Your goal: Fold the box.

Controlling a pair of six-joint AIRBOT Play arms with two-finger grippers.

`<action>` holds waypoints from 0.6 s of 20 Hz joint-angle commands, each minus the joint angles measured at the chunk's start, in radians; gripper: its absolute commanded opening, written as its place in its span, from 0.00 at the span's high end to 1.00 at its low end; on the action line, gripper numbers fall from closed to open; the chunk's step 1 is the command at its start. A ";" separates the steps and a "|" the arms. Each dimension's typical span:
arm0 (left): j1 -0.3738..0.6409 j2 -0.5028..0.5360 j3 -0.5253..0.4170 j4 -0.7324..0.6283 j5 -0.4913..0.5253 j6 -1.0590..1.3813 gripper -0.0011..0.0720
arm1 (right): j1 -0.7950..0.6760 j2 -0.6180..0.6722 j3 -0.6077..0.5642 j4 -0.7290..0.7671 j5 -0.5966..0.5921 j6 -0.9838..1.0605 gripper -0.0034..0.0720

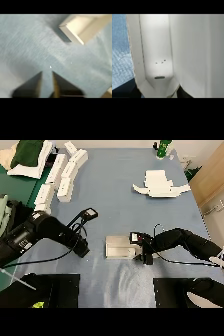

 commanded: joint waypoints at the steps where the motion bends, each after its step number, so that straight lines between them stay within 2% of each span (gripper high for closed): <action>1: 0.169 0.065 -0.190 -0.344 0.216 0.743 0.04 | 0.000 0.001 0.001 0.000 0.000 0.000 0.28; 3: 0.155 0.049 -0.249 -0.465 0.340 0.924 0.04 | 0.000 0.001 0.001 0.000 0.000 0.000 0.28; 5: 0.110 0.016 -0.280 -0.539 0.419 1.133 0.04 | 0.000 0.001 0.001 0.000 0.000 0.000 0.28; 9: 0.029 -0.137 -0.279 -0.646 0.478 1.269 0.04 | 0.000 0.001 0.001 0.000 0.000 0.000 0.28; 12: 0.010 -0.220 -0.278 -0.724 0.478 1.367 0.04 | 0.000 0.001 0.001 0.000 0.000 0.000 0.28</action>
